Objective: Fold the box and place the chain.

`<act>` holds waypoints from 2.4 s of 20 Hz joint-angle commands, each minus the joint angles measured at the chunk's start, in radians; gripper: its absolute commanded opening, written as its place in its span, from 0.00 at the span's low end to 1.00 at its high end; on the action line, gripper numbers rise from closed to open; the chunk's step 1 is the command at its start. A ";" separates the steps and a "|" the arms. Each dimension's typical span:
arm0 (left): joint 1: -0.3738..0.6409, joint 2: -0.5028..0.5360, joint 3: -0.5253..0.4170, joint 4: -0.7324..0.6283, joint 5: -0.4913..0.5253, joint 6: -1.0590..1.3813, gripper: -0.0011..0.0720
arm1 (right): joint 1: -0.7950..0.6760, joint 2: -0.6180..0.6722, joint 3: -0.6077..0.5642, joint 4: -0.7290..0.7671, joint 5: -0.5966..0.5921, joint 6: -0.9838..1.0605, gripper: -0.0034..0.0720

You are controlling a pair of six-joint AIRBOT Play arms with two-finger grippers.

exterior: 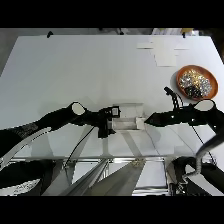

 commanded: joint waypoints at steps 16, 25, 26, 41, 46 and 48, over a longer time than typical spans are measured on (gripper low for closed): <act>-0.001 0.000 -0.001 0.000 0.000 0.000 0.36 | 0.303 0.031 0.036 -0.211 -0.227 0.386 0.62; -0.001 0.000 -0.001 0.000 0.000 0.000 0.36 | 0.465 0.027 0.071 -0.491 -0.257 0.792 0.62; -0.001 0.000 -0.001 0.000 0.000 0.000 0.36 | 0.478 0.023 0.074 -0.494 -0.268 0.817 0.61; -0.001 0.000 -0.001 0.000 0.000 0.000 0.36 | 0.669 -0.195 0.265 -0.776 -0.161 1.179 0.58; -0.001 0.000 -0.001 0.000 0.000 0.000 0.36 | 0.702 -0.261 0.324 -0.824 -0.116 1.206 0.43; -0.001 0.000 -0.001 0.000 0.000 0.000 0.36 | 0.712 -0.270 0.326 -0.840 -0.109 1.207 0.38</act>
